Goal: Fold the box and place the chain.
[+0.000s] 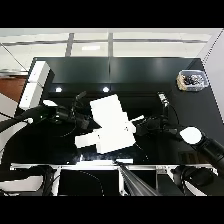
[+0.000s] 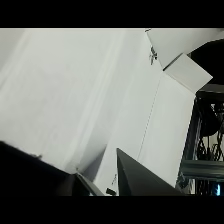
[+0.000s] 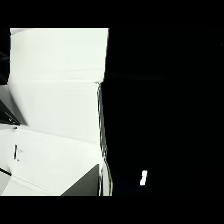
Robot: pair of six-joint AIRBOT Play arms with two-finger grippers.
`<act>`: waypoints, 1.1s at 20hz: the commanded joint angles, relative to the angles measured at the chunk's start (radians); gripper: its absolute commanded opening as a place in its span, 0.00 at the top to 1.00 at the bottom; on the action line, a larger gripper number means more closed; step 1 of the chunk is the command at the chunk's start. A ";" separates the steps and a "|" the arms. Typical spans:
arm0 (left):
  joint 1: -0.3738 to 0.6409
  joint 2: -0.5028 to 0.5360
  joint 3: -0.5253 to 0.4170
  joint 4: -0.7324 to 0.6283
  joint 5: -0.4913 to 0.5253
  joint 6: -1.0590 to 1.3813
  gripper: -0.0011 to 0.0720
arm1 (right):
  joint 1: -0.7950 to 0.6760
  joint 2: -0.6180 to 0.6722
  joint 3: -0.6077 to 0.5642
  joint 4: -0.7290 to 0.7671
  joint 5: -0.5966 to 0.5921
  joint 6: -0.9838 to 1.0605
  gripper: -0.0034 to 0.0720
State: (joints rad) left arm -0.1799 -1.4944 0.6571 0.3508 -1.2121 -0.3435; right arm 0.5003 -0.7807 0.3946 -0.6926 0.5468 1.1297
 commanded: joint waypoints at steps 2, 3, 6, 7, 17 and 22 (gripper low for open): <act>-0.002 0.000 0.004 0.047 -0.004 0.021 0.71 | 0.000 0.000 0.000 0.001 -0.001 -0.001 0.89; -0.002 0.000 0.004 0.052 -0.002 0.024 0.73 | 0.000 0.000 0.000 0.001 -0.001 -0.001 0.89; -0.002 0.000 0.011 0.065 0.005 0.024 0.81 | 0.000 0.000 0.000 0.001 -0.001 -0.001 0.89; -0.002 0.000 0.020 0.069 0.003 0.025 0.90 | 0.000 0.000 0.000 0.001 -0.001 -0.001 0.89; -0.105 0.153 0.126 0.258 0.050 0.042 0.95 | -0.311 0.046 0.241 -0.482 0.361 -0.063 0.01; -0.302 0.381 -0.003 0.318 0.508 0.259 0.94 | -0.325 0.044 0.171 -0.477 0.451 -0.357 0.01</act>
State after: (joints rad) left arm -0.3901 -1.2148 0.7136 0.6247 -0.9550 -0.2173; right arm 0.1928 -0.7380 0.5896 -1.1542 0.9260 0.9447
